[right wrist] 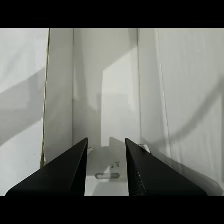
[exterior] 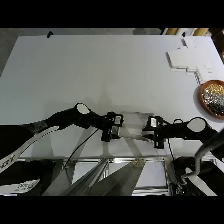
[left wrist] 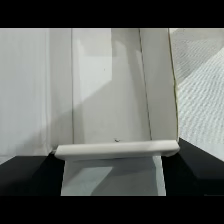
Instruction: Fold the box and place the chain.
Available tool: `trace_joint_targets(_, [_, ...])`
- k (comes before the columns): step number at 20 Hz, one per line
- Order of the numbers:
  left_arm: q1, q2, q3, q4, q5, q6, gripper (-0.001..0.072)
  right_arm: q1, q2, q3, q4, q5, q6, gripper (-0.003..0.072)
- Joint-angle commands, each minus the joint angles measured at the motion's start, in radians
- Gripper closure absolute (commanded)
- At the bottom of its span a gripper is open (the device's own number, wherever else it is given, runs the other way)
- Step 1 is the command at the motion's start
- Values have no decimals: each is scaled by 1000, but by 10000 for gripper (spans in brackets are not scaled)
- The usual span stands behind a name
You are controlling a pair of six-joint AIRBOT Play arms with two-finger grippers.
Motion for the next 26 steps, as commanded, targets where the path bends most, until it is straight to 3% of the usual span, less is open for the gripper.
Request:
trace_joint_targets(1, [0, 0, 1, 1, -2, 1, 500, 0, 51, 0, -62, 27, 69, 407])
trace_joint_targets(3, [0, 0, 1, 1, -2, 1, 500, 0, 144, 0, -170, 61, 196, 415])
trace_joint_targets(5, [0, 0, 1, 1, -2, 1, 500, 0, 243, 0, -277, 96, 332, 503])
trace_joint_targets(9, [0, 0, 1, 1, -2, 1, 500, 0, 361, 2, -317, 122, 481, 556])
trace_joint_targets(10, [0, 0, 1, 1, -2, 1, 500, 0, 365, 10, -319, 130, 558, 670])
trace_joint_targets(15, [0, 0, 1, 2, -2, 1, 500, -174, 312, 196, -364, 241, 942, 671])
trace_joint_targets(19, [0, -1, 1, 1, -2, 1, 500, -335, 251, 224, -441, 262, 1380, 671])
trace_joint_targets(23, [0, -1, 1, 1, -2, 1, 500, -411, 165, 224, -572, 324, 1496, 671])
trace_joint_targets(26, [0, 0, 1, 1, -2, 1, 500, -411, 68, 193, -449, 361, 1495, 672])
